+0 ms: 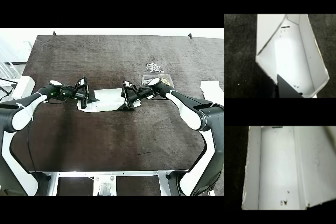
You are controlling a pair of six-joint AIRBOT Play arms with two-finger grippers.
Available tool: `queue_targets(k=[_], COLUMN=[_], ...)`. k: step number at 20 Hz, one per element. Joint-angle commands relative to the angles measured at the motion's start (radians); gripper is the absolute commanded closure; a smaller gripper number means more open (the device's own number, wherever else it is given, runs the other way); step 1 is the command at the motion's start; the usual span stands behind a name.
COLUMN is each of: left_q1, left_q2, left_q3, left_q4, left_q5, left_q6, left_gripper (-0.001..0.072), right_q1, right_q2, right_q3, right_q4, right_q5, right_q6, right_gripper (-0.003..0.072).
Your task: Fold the box and place the chain.
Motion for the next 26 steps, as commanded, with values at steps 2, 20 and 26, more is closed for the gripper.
queue_targets(k=[2, 20, 26], left_q1=[0.001, 0.001, 0.001], left_q2=[-0.001, -0.001, -0.001], left_q3=[0.0, -0.001, -0.001], left_q4=[0.0, 0.0, 0.0], left_q5=[0.0, 0.0, 0.0], left_q6=[0.0, 0.0, 0.0], left_gripper=[0.0688, 0.0689, 0.0689], right_q1=[0.005, 0.019, 0.018], right_q2=[0.0, 0.0, 0.0], right_q3=[0.002, 0.005, 0.005], right_q4=[-0.018, -0.035, -0.035], right_q5=[0.002, 0.006, 0.022], right_q6=[-0.002, -0.002, 0.005], right_gripper=[0.0139, 0.0222, 0.0224])
